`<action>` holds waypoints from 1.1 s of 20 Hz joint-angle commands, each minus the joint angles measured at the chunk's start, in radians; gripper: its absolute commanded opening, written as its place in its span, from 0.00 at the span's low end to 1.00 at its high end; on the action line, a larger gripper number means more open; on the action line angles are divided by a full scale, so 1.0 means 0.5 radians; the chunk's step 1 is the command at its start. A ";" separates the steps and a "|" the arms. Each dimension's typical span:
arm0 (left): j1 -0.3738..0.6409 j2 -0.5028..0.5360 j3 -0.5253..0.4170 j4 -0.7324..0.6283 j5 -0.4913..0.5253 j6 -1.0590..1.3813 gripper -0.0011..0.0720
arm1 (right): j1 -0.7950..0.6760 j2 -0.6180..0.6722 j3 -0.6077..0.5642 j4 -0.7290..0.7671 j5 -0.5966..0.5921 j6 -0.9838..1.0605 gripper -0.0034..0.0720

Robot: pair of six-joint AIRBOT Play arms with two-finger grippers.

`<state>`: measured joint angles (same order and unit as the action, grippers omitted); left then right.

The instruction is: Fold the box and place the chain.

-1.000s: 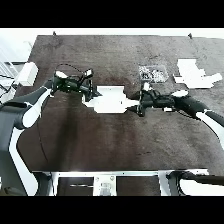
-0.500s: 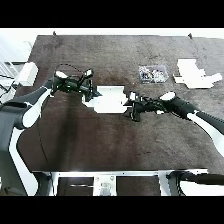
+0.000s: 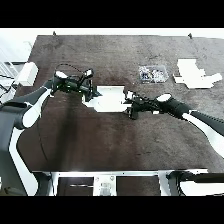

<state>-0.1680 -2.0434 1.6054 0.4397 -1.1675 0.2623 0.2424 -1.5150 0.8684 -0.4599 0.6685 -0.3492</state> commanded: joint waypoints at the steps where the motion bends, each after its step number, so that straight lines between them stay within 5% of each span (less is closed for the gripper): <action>1: -0.001 0.000 -0.001 0.001 0.001 0.000 0.04 | -0.002 -0.005 0.018 0.120 -0.133 -0.005 0.71; 9: -0.001 0.000 -0.001 0.001 0.001 0.000 0.04 | -0.029 0.030 0.130 0.117 -0.054 0.001 0.85; 22: -0.001 0.000 -0.001 0.001 0.000 0.000 0.04 | -0.206 -0.261 0.488 0.012 0.452 -0.005 0.87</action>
<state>-0.1680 -2.0438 1.6054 0.4397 -1.1675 0.2619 0.1562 -1.6104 1.0687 -0.4290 0.8089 -0.3523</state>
